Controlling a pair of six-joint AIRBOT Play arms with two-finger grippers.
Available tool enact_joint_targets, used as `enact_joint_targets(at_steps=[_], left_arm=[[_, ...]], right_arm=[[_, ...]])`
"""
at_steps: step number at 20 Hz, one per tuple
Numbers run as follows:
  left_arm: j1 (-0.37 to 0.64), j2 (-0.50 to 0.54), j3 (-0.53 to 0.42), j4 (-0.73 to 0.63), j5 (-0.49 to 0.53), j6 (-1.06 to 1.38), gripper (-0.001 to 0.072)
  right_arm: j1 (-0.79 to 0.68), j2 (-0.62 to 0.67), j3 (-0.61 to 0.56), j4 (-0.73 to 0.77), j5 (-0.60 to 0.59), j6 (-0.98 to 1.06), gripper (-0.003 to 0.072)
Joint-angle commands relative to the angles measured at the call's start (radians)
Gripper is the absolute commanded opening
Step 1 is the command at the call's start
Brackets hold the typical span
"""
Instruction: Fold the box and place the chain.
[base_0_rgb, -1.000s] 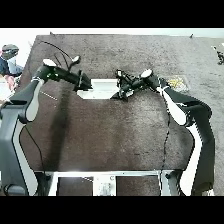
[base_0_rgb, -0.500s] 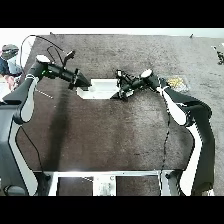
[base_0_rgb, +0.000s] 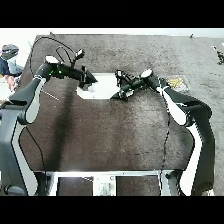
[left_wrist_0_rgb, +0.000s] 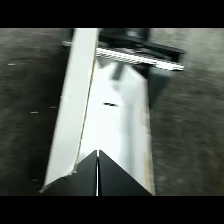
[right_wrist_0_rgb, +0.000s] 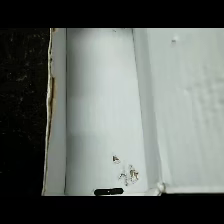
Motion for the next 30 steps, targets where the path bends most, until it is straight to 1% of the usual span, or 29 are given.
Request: enact_joint_targets(at_steps=[1,3,5,11,15,19,23,25,28,30], left_arm=[[-0.005,-0.002,0.0,0.0,0.108,0.001,0.0011],[-0.005,-0.012,0.0,0.007,0.146,-0.002,0.0011],[-0.005,-0.025,-0.006,0.008,0.161,-0.002,0.0011],[-0.005,-0.056,-0.007,0.016,0.159,-0.002,0.0011],[-0.005,-0.076,-0.015,0.09,0.151,-0.019,0.001],[-0.005,-0.074,-0.016,0.062,0.144,-0.016,0.001],[-0.004,-0.05,-0.003,0.051,0.143,-0.008,0.001],[0.003,-0.021,0.014,0.051,0.142,-0.008,0.0011],[0.039,0.045,0.027,0.062,0.082,-0.009,0.0011],[0.072,0.083,0.031,0.081,0.005,-0.01,0.0011]], right_arm=[[0.0,0.0,0.0,0.0,0.0,0.0,0.039],[0.0,0.0,0.0,0.0,0.0,0.0,0.039],[0.0,0.0,0.0,0.0,0.0,0.0,0.039],[0.0,0.0,0.0,0.0,0.0,0.0,0.039],[0.0,0.0,0.0,0.0,0.0,0.0,0.039],[0.0,0.0,0.0,0.0,0.0,0.0,0.039],[0.0,0.0,0.0,0.0,0.0,0.0,0.039],[0.0,0.0,0.0,0.0,0.0,0.0,0.039],[0.0,0.0,0.0,0.0,0.0,0.0,0.039],[0.0,0.0,0.0,0.0,0.0,0.0,0.039]])
